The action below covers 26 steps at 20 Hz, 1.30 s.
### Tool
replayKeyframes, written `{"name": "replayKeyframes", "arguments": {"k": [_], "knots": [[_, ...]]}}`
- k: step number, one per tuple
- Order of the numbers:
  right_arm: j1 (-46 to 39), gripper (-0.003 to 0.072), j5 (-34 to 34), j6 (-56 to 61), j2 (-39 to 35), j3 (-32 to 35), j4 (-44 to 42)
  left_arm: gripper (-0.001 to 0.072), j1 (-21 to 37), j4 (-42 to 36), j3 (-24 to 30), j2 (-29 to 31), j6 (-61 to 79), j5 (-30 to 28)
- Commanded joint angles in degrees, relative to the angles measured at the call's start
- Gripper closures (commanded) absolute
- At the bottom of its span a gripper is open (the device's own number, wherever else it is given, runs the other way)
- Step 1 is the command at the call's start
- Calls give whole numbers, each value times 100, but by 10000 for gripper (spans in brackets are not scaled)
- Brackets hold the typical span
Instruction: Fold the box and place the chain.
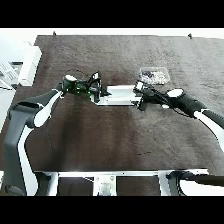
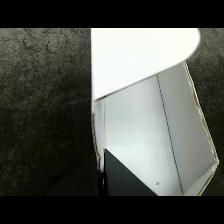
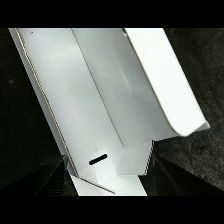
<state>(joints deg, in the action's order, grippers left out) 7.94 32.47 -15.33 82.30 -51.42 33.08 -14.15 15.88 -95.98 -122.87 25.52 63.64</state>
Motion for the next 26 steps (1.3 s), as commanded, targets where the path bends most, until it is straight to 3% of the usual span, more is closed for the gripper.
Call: {"name": "replayKeyframes", "arguments": {"k": [1, 9, 26], "knots": [[-162, 42, 319, -2, 146, -177, -11, 687, 0, 2, 2, 0, 0, 2], [-529, 42, 1700, -37, 907, -1137, -11, 687, 0, 2, 2, 0, 0, 2], [-879, 42, 3683, -647, 2253, -2470, -114, 687, -2, 2, 2, 0, 0, 2]]}}
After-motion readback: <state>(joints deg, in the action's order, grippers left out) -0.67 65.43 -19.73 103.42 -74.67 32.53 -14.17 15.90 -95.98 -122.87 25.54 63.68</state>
